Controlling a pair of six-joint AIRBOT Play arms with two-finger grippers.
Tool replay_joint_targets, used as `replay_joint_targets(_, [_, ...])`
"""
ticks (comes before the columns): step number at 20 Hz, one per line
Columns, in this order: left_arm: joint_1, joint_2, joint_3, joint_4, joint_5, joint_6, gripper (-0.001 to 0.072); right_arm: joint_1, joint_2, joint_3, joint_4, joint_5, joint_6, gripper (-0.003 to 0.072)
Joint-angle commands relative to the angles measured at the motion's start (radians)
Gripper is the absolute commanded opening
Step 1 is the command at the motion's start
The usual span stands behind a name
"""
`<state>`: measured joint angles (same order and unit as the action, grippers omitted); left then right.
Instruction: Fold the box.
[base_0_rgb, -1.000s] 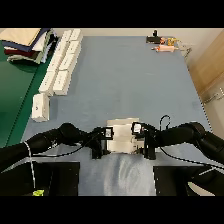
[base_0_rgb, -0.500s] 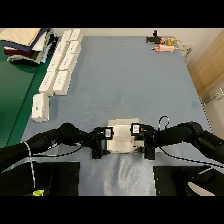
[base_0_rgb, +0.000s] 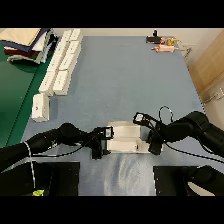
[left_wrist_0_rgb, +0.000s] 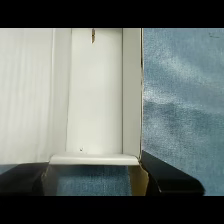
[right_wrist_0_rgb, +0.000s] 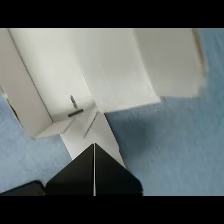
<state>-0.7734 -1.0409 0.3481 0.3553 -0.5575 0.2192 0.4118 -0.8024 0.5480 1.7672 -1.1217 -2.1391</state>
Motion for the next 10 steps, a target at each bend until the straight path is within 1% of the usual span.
replay_joint_targets(1, [0.0, 0.0, 0.001, 0.001, 0.0, 0.001, 0.0427, -0.001, 0.011, 0.06, -0.209, -0.192, 0.234, 0.0004])
replay_joint_targets(3, [0.0, 0.0, 0.001, 0.0, 0.0, 0.001, 0.0427, -0.001, 0.045, 0.061, -0.23, -0.212, 0.239, 0.0004])
replay_joint_targets(5, [0.0, 0.0, 0.001, 0.001, 0.0, 0.001, 0.0427, -0.001, 0.097, 0.061, -0.217, -0.199, 0.205, 0.0003])
replay_joint_targets(7, [0.0, 0.0, 0.001, 0.0, 0.0, 0.001, 0.0427, 0.0, 0.165, 0.055, -0.162, -0.148, 0.116, 0.0003])
replay_joint_targets(8, [0.0, 0.0, 0.001, 0.0, 0.0, 0.001, 0.0427, 0.0, 0.199, 0.045, -0.11, -0.123, 0.039, 0.0004])
replay_joint_targets(9, [0.0, 0.0, 0.001, 0.0, 0.0, 0.001, 0.0427, 0.0, 0.227, 0.026, -0.057, -0.086, -0.035, 0.0061])
replay_joint_targets(10, [0.0, 0.0, 0.001, 0.001, 0.0, 0.001, 0.0427, 0.0, 0.24, 0.004, -0.012, -0.045, -0.07, 0.0218])
